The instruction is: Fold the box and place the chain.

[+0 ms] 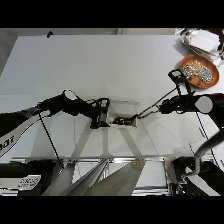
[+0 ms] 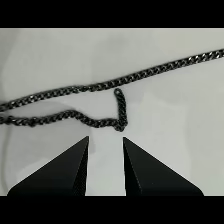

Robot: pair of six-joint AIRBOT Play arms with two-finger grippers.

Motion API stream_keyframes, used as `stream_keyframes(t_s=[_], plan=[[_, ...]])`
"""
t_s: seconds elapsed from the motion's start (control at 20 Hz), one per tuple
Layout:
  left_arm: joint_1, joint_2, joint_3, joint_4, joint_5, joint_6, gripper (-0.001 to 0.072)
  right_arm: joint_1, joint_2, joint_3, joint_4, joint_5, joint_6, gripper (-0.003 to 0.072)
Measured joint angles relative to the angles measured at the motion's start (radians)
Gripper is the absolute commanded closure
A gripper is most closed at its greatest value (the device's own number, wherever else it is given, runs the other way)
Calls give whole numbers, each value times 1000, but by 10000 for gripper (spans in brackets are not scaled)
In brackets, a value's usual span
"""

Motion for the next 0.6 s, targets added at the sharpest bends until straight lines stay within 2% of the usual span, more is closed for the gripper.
stream_keyframes(t_s=[0.3, 0.6], plan=[[0, 0, 0, 0, 0, 0, 366, 0, -168, 0, -23, -45, 16, 449], [0, 0, 0, 0, 0, 0, 366, 0, -273, 1, -56, -51, 38, 466]])
